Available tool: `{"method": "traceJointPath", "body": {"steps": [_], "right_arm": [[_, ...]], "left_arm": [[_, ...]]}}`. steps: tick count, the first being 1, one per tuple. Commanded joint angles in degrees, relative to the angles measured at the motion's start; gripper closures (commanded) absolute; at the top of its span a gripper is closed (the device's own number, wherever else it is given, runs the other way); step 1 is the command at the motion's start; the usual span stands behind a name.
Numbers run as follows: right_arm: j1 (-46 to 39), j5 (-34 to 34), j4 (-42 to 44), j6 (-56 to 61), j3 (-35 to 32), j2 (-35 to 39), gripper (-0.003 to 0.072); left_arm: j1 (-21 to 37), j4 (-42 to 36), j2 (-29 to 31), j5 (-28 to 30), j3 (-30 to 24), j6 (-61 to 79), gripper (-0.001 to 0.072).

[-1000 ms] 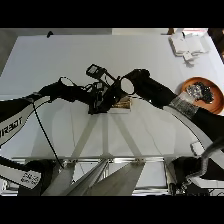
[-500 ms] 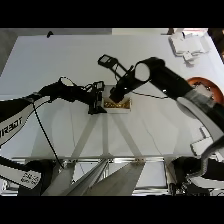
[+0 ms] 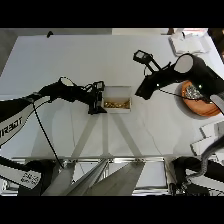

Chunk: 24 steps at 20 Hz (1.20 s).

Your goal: Fold the box and place the chain.

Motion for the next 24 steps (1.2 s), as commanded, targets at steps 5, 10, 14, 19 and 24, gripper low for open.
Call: {"method": "traceJointPath", "body": {"steps": [5, 10, 14, 19, 24], "right_arm": [[-3.4, -2.4, 13.4, -38.2, -6.5, -8.7, 0.0281], [-3.3, -6.8, 16.9, -43.5, -6.5, -11.4, 0.0289], [-1.4, -7.8, 17.4, -47.8, -6.5, -13.0, 0.0291], [0.7, -9.4, 15.7, -48.2, -6.5, -13.7, 0.0617], [0.7, -9.4, 5.4, -37.4, -6.5, -13.3, 0.0675]], "left_arm": [[0.0, 0.0, 0.0, 0.0, 0.0, 0.0, 0.039], [0.0, 0.0, 0.0, 0.0, 0.0, 0.0, 0.039], [0.0, 0.0, 0.0, 0.0, 0.0, 0.0, 0.039], [0.0, 0.0, 0.0, 0.0, 0.0, 0.0, 0.039], [0.0, 0.0, 0.0, 0.0, 0.0, 0.0, 0.039]]}}
